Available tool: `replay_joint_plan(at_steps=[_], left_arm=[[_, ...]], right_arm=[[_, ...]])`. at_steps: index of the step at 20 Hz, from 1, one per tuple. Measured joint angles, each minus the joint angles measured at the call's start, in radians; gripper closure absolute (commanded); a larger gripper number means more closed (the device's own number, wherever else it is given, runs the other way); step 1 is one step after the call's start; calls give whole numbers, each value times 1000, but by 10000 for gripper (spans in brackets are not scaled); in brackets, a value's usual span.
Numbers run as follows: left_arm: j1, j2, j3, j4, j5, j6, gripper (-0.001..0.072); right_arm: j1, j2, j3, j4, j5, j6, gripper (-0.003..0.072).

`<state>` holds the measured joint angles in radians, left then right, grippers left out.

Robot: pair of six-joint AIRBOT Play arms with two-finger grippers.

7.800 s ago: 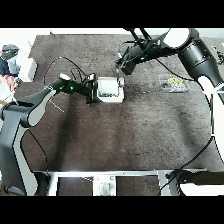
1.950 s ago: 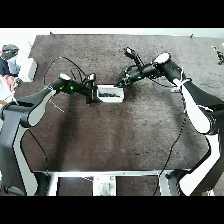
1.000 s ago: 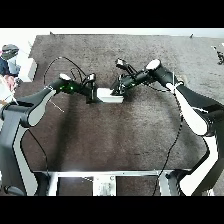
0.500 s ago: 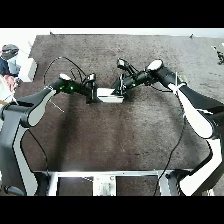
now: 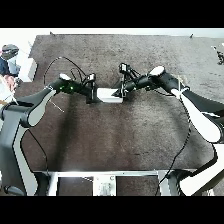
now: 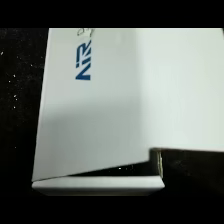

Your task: Fold the box and place the chain.

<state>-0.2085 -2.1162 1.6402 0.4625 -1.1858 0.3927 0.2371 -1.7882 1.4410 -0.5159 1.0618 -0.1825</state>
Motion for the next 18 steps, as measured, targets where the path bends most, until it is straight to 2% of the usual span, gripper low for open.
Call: replay_joint_plan(at_steps=[1,2,3,4,5,17,18], left_arm=[[0,0,0,0,0,0,225],[0,0,0,0,0,0,224],[0,0,0,0,0,0,225],[0,0,0,0,0,0,224],[0,0,0,0,0,0,225],[1,0,0,0,1,0,225],[1,0,0,0,1,0,225]], right_arm=[[0,-1,-2,2,-5,-11,256],[0,-1,-4,5,-9,-24,168],[0,-2,-5,8,-16,-32,155],[0,-3,-6,8,-20,-41,237],[0,-5,-6,8,-20,-51,259],[2,-23,6,25,-84,-107,283],[2,-22,13,32,-85,-108,355]])
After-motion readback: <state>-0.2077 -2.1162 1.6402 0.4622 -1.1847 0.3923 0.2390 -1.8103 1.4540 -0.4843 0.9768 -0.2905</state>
